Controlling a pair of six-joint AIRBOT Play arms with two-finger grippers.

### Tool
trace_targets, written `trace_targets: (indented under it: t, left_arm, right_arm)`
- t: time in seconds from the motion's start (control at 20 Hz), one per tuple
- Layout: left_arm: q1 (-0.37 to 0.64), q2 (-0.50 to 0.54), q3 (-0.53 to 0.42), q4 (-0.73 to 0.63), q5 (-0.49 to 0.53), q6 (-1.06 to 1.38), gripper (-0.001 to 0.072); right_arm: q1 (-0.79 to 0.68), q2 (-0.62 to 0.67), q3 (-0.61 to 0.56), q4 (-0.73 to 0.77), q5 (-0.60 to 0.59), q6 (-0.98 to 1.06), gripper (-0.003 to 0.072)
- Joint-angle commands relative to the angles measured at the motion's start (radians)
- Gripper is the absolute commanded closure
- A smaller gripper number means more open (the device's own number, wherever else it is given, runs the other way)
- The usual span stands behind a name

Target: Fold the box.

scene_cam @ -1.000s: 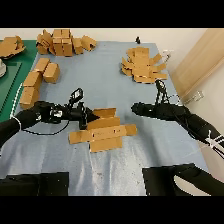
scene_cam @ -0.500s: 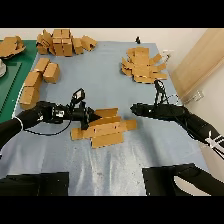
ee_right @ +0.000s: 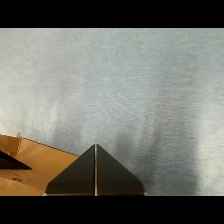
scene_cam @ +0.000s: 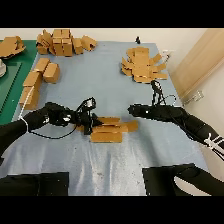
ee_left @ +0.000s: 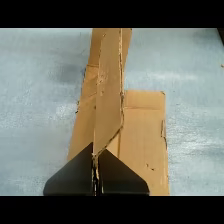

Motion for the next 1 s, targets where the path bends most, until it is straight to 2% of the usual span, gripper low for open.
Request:
trace_targets:
  t: [0.0, 0.15, 0.3, 0.55, 0.75, 0.95]
  left_arm:
    - [0.046, 0.027, 0.001, -0.019, -0.016, -0.029, 0.0699]
    - [0.107, 0.036, 0.0, -0.051, -0.089, -0.055, 0.0699]
    - [0.108, 0.033, -0.008, -0.051, -0.091, -0.048, 0.0699]
    - [0.108, -0.012, -0.007, -0.051, -0.178, -0.021, 0.0699]
    - [0.108, -0.016, 0.0, -0.051, -0.14, -0.017, 0.0699]
    - [0.108, -0.033, 0.012, -0.05, -0.16, -0.002, 0.0699]
  right_arm:
    - [0.002, -0.001, 0.0, 0.0, 0.0, 0.0, 0.0681]
    - [0.002, -0.001, 0.0, 0.0, 0.0, 0.0, 0.0681]
    - [0.003, -0.001, 0.0, 0.0, 0.002, 0.0, 0.0681]
    - [0.003, -0.001, 0.0, 0.0, 0.004, 0.0, 0.0681]
    - [0.003, -0.001, 0.0, 0.0, 0.004, 0.0, 0.0681]
    - [0.003, -0.001, 0.0, 0.0, 0.005, 0.0, 0.0681]
